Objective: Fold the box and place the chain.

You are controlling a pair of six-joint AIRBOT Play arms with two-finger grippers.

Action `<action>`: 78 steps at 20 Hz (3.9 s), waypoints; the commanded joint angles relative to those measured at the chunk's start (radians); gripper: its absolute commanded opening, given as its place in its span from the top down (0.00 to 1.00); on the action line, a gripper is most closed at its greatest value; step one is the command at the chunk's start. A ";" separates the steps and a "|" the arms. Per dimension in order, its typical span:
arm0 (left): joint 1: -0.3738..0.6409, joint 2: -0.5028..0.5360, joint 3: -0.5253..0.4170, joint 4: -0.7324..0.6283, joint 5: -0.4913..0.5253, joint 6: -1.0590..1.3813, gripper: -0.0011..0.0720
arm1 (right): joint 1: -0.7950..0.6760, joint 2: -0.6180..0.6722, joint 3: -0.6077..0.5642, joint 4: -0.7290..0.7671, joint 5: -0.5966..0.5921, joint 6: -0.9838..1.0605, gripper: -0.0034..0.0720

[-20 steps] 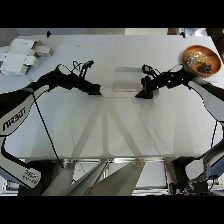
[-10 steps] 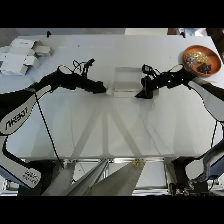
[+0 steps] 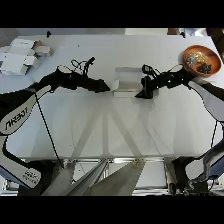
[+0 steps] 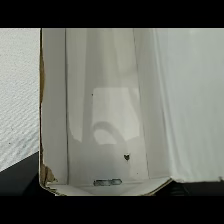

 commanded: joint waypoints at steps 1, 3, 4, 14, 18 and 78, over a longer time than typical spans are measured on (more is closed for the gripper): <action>0.002 0.000 0.000 -0.041 -0.013 0.024 0.85 | 0.001 -0.001 0.000 0.000 0.000 0.000 0.26; 0.002 0.000 0.000 -0.051 -0.023 0.036 0.87 | 0.001 -0.001 0.000 0.000 0.000 0.000 0.26; 0.002 0.000 0.000 -0.061 -0.030 0.053 0.87 | 0.001 -0.001 0.000 0.000 0.000 0.000 0.26; -0.007 0.000 0.000 -0.089 0.005 0.092 0.57 | 0.001 -0.001 0.000 0.000 0.000 0.000 0.26; -0.040 0.002 0.000 -0.061 0.050 0.084 0.50 | 0.001 -0.001 0.000 0.000 0.000 0.000 0.26; -0.249 -0.050 0.437 0.760 -0.025 -0.816 0.08 | 0.001 -0.001 0.000 0.000 0.000 0.000 0.26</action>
